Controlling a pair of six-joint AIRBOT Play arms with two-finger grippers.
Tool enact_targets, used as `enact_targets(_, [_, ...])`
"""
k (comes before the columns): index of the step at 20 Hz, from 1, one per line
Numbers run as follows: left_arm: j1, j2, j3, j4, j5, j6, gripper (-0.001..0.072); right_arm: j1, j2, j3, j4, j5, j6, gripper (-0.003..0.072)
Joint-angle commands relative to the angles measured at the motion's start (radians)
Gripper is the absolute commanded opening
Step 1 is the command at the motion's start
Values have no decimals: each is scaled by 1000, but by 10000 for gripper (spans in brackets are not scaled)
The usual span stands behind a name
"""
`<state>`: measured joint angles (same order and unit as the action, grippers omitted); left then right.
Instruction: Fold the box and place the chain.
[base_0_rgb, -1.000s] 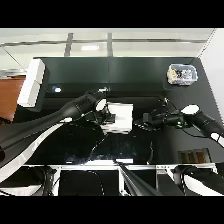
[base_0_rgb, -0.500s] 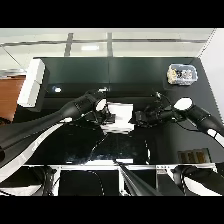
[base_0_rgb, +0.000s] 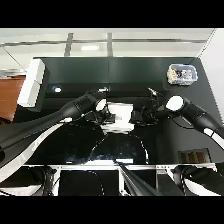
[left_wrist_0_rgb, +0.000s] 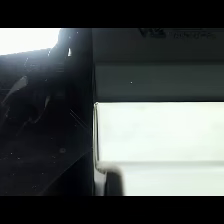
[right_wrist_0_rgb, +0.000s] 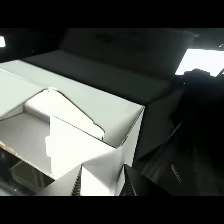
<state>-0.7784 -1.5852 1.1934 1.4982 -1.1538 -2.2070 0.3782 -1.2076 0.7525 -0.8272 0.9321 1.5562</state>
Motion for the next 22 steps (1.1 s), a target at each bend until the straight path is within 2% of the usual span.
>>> enact_targets(1, [0,0,0,0,1,0,25,37,-17,34,-63,-13,103,304])
enact_targets(8, [0,0,0,0,2,0,25,84,-70,83,-89,-22,183,304])
enact_targets(13, [0,0,0,0,2,0,25,126,-100,84,-177,-18,275,304])
enact_targets(18, [0,0,0,0,2,0,25,135,-135,85,-189,-20,335,303])
enact_targets(22, [0,0,0,0,2,0,25,184,-168,165,-374,50,479,303])
